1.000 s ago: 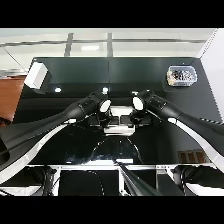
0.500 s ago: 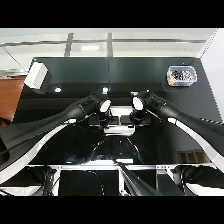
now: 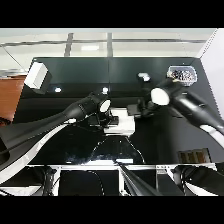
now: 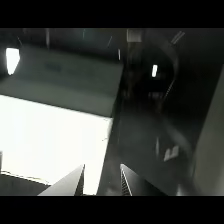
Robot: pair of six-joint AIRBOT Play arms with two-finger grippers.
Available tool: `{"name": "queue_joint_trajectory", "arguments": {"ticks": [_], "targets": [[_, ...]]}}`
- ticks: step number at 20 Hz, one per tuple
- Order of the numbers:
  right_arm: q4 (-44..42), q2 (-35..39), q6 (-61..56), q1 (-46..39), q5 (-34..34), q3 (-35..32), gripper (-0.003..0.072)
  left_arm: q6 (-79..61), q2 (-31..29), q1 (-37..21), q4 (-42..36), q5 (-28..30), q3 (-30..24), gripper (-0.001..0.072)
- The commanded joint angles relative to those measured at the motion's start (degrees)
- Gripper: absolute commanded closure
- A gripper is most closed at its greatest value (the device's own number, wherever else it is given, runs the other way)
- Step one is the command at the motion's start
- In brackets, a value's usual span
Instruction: Fold the box and place the chain.
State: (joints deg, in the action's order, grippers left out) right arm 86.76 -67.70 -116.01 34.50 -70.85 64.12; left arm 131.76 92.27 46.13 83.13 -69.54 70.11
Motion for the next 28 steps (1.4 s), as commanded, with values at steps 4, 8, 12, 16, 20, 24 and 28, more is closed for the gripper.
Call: {"name": "queue_joint_trajectory", "arguments": {"ticks": [4,8,12,16,20,24,28], "targets": [[30.6,6.8,1.8,-14.5,8.1,-1.2,0.0419,0.0,0.0,-0.1,0.6,1.9,0.2,0.0684],[22.8,1.2,0.9,-29.7,20.3,-4.0,-0.0026,0.0,0.0,-0.1,1.6,1.5,0.2,0.0684],[10.7,-13.7,2.5,-39.1,23.5,2.8,-0.0025,-0.1,0.0,-0.1,1.9,1.3,0.2,0.0684],[3.7,-34.4,2.5,-41.3,12.3,29.7,-0.0024,-0.1,0.0,-0.1,1.9,1.3,0.2,0.0684],[0.5,-50.9,-0.4,-41.9,1.2,53.5,0.0108,-0.1,0.0,-0.1,1.9,1.4,0.2,0.0684],[-0.5,-55.1,-5.8,-43.5,2.7,55.7,0.0116,-0.1,0.0,-0.1,1.8,1.4,0.2,0.0684],[-2.6,-55.9,-6.1,-44.9,3.4,55.7,0.0213,-0.1,0.0,-0.1,1.8,1.4,0.2,0.0684]]}}
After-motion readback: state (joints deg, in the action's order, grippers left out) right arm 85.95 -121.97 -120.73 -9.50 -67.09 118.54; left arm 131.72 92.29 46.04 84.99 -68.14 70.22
